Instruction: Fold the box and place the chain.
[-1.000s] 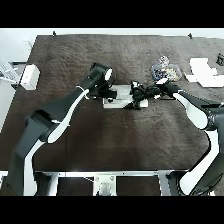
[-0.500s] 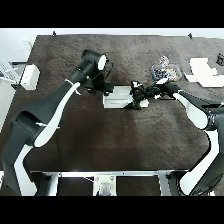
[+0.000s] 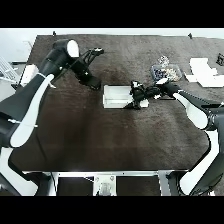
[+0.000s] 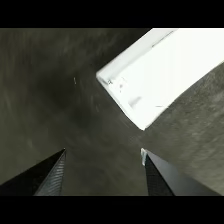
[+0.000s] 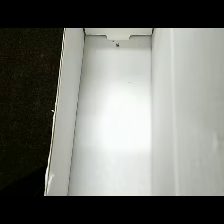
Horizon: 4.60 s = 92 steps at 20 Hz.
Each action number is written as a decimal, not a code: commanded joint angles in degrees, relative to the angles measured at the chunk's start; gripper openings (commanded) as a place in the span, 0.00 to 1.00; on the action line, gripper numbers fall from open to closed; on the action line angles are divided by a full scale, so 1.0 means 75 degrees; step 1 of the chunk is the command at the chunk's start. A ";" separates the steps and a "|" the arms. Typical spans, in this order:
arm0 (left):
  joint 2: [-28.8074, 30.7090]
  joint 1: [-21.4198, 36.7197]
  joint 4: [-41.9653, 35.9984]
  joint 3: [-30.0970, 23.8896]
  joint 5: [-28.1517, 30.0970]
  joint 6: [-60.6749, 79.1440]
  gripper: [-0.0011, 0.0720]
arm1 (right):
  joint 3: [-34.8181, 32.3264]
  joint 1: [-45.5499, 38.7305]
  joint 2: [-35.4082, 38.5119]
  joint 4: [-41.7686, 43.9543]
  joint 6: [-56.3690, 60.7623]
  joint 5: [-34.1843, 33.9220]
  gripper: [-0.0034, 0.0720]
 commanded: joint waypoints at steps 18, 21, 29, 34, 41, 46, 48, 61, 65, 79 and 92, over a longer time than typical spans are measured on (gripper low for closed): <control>-0.0863 0.1072 -0.4663 -0.2868 0.2066 1.1141 1.00 | 0.0003 0.0012 0.0003 0.0003 0.0000 0.0003 0.84; -0.1072 0.1070 -0.5080 -0.2868 0.2057 1.1176 1.00 | 0.0000 0.0009 0.0003 0.0003 0.0000 0.0003 0.84; -0.1160 0.1072 -0.5304 -0.2871 0.1964 1.1497 1.00 | 0.0003 0.0009 0.0003 0.0003 0.0000 0.0003 0.84; -0.1160 0.1070 -0.5222 -0.2871 0.1909 1.1543 1.00 | 0.0003 0.0012 0.0003 0.0003 0.0000 0.0000 0.84; -0.1160 0.1070 -0.5030 -0.2871 0.1915 1.1631 1.00 | 0.0003 0.0009 0.0003 0.0003 0.0000 0.0000 0.84; -0.1160 0.1070 -0.5269 -0.2871 0.1926 1.1683 1.00 | 0.0003 0.0009 0.0003 0.0003 0.0000 0.0000 0.84; -0.1169 0.1035 -0.5263 -0.2871 0.2028 1.1683 1.00 | 0.0000 0.0009 0.0003 0.0003 0.0000 0.0003 0.84; -0.1399 0.0836 -0.5476 -0.2868 0.2279 1.1744 1.00 | 0.0000 0.0009 0.0003 0.0003 0.0000 0.0000 0.84; -0.1399 0.0662 -0.5496 -0.2871 0.2605 1.1742 1.00 | 0.0003 0.0012 0.0003 0.0003 0.0000 0.0000 0.84; -0.1527 0.0694 -0.5855 -0.2871 0.2900 1.1744 0.99 | 0.0000 0.0009 0.0003 0.0003 0.0000 0.0003 0.84; -0.1641 0.0816 -0.6056 -0.2862 0.2766 1.2365 0.98 | 0.0000 0.0009 0.0003 0.0003 0.0000 0.0000 0.84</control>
